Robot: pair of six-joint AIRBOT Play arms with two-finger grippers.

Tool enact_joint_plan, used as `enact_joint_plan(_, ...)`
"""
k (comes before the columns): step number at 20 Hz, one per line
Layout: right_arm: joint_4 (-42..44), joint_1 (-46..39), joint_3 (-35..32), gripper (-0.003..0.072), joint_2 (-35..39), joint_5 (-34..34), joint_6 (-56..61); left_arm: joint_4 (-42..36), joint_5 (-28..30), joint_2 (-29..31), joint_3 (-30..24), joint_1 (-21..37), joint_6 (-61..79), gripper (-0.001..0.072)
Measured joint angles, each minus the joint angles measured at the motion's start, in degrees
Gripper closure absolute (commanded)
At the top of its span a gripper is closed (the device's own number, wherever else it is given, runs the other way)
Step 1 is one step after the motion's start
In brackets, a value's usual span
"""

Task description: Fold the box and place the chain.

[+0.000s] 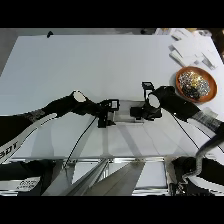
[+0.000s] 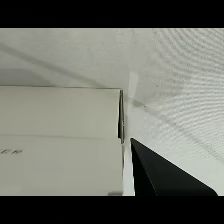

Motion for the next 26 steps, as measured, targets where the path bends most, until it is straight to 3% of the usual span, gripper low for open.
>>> enact_joint_plan(2,-0.17,0.09,0.04,0.0353,-0.9,0.04,0.44,0.0,0.0,0.0,0.0,0.0,0.0,0.057)
enact_joint_plan(9,-0.57,0.13,0.09,0.0667,-2.03,0.24,1.05,0.02,0.0,0.0,0.0,-0.02,0.0,0.057)
enact_joint_plan(12,-0.52,0.55,0.11,0.0666,-2.21,0.22,1.14,0.04,0.0,0.0,0.0,-0.02,0.04,0.057)
enact_joint_plan(13,-0.52,0.83,0.11,0.0618,-2.29,0.22,1.25,0.04,0.0,0.0,0.0,0.0,0.04,0.057)
enact_joint_plan(14,-0.55,1.11,0.07,0.0511,-2.49,-0.13,1.27,0.04,-0.02,0.0,0.0,0.0,0.04,0.057)
enact_joint_plan(15,-0.17,1.36,0.0,0.0505,-2.64,-0.61,1.27,0.04,-0.07,0.0,0.0,0.0,0.02,0.057)
enact_joint_plan(19,-0.63,1.77,0.0,0.0533,-2.69,-0.87,1.27,0.02,-0.02,0.0,0.0,0.0,-0.04,0.057)
enact_joint_plan(21,-1.18,1.88,0.0,0.0667,-2.69,-0.81,1.27,0.02,0.0,0.0,0.0,0.0,-0.04,0.057)
enact_joint_plan(24,-1.68,1.88,0.0,0.0667,-2.69,-0.87,1.29,0.02,0.02,0.0,0.0,0.02,-0.11,0.057)
enact_joint_plan(25,-1.77,1.88,0.0,0.0616,-2.69,-0.9,1.29,0.02,0.02,0.0,0.0,0.02,-0.11,0.057)
enact_joint_plan(26,-1.81,1.9,0.0,0.0517,-2.69,-1.05,1.2,0.02,0.02,0.0,0.0,0.02,-0.09,0.057)
